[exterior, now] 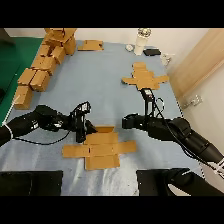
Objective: Fold the box.
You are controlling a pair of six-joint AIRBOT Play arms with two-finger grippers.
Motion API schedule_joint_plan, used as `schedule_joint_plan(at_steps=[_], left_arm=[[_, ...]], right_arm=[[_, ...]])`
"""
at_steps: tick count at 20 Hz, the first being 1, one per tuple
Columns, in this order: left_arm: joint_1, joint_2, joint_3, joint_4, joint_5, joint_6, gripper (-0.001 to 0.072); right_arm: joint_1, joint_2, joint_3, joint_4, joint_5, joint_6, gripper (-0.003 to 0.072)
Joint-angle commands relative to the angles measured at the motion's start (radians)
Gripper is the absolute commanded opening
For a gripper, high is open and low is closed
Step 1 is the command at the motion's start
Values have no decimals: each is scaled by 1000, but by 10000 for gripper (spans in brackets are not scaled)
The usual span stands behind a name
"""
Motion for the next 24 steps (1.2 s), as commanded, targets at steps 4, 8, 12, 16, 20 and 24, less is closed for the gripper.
schedule_joint_plan(at_steps=[4,8,12,16,20,24], left_arm=[[-7,5,-2,-117,-156,-22,13],[-20,87,-3,-41,-147,50,11],[-38,119,-49,-26,-121,50,12],[-106,120,-111,-175,-55,212,11],[-154,120,-156,-332,32,424,11],[-161,132,-160,-338,114,486,11]], right_arm=[[49,-6,0,-35,43,-8,3],[56,-6,0,-42,28,-8,2],[56,-6,0,-58,33,-8,3],[56,-6,0,-72,32,-8,3],[56,-6,0,-75,32,-8,3],[56,-6,0,-80,33,-8,3]])
